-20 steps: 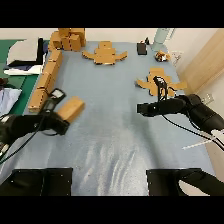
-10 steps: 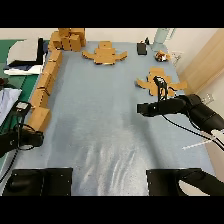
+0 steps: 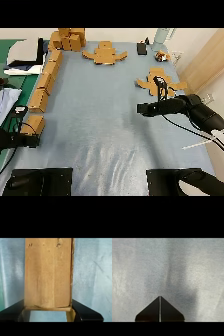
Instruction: Fold the box.
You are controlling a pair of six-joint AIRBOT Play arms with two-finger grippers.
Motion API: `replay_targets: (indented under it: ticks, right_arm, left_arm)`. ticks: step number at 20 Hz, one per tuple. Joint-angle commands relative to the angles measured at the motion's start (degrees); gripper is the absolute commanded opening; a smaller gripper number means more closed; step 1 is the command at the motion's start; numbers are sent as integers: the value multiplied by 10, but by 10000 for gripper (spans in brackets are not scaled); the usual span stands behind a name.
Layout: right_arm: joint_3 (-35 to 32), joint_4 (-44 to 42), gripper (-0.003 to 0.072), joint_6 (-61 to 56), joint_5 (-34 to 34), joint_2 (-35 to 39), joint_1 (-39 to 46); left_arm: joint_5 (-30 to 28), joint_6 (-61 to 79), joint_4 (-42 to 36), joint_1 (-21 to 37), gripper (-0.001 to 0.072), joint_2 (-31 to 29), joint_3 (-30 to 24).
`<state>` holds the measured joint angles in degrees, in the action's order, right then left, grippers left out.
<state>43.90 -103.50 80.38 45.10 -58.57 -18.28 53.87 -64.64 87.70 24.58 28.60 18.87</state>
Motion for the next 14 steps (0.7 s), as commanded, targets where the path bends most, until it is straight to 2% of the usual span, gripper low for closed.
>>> replay_targets:
  ticks: [1, 4, 7, 11, 14]
  right_arm:
    - [1, 0, 6, 0, 0, 0, 0]
    - [1, 0, 6, 0, 0, 0, 0]
    - [1, 0, 5, 0, 0, 0, 0]
    - [1, 0, 6, 0, 0, 0, 0]
    - [1, 0, 6, 0, 0, 0, 0]
  left_arm:
    - [-73, 5, -13, 5, 526, 73, 0]
    - [-138, 5, -32, 5, 526, 100, 0]
    - [-187, 3, -39, 6, 526, 101, 0]
    - [-219, 3, -39, 45, 525, 129, 0]
    - [-221, 21, -39, 56, 526, 165, 0]
